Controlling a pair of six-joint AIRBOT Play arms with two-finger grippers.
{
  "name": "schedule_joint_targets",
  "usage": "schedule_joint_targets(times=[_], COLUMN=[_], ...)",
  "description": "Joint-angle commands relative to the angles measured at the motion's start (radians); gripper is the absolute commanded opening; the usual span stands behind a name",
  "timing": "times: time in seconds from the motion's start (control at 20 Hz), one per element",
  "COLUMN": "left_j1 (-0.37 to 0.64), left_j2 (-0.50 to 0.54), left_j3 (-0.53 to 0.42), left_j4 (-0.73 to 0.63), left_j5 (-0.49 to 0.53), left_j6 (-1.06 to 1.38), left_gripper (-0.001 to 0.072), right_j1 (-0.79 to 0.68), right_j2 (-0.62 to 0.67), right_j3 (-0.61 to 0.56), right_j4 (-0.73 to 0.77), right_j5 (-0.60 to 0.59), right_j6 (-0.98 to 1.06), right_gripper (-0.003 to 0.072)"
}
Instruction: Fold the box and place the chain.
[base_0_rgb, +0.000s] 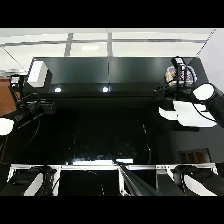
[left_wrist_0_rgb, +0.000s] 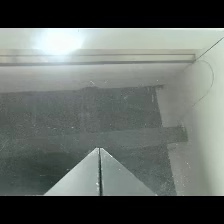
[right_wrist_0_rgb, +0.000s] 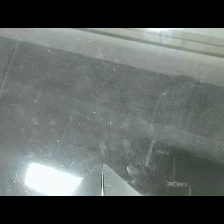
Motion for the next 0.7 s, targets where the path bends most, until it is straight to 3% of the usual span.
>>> schedule_joint_targets(times=[0.0, 0.45, 0.65], left_j1=[-0.001, -0.001, -0.001], left_j2=[0.0, 0.0, 0.0], left_j3=[0.0, 0.0, 0.0], left_j4=[0.0, 0.0, 0.0], left_j5=[0.0, 0.0, 0.0], left_j6=[0.0, 0.0, 0.0], left_gripper=[0.0027, 0.0027, 0.0027], right_j1=[0.001, 0.001, 0.001], right_j2=[0.0, 0.0, 0.0], right_j3=[0.001, 0.001, 0.001], right_j4=[0.0, 0.014, 0.187], right_j5=[0.0, 0.0, -0.082], right_j6=[0.0, 0.001, 0.001], right_gripper=[0.0017, 0.0017, 0.0017])
